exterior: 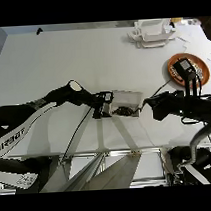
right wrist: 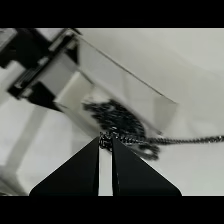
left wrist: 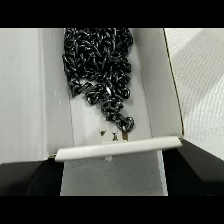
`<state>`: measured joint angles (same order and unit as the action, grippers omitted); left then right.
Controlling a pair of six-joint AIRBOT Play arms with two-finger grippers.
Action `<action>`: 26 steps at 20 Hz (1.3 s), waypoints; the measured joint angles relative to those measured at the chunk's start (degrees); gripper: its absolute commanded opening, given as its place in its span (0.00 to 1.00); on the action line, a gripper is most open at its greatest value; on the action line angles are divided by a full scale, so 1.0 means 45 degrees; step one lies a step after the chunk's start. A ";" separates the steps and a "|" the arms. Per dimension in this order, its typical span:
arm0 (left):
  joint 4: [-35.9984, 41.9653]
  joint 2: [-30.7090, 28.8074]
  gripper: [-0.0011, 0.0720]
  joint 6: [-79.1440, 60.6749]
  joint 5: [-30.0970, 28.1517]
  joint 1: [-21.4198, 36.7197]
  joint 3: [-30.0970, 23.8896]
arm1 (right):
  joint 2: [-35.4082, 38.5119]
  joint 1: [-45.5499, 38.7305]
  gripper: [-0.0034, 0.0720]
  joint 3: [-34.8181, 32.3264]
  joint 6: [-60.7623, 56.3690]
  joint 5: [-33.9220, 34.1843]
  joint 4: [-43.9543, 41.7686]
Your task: Fold the box and place the chain.
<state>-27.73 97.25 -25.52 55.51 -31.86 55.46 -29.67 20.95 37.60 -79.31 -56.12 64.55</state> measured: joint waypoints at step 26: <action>0.0000 0.0000 0.03 0.0000 0.0000 0.0000 0.0000 | -0.4750 0.0024 0.07 -0.0340 0.3978 0.2045 -0.4007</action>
<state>-27.73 97.25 -25.52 55.51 -31.86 55.46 -51.05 21.06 36.07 -61.41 -46.92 46.52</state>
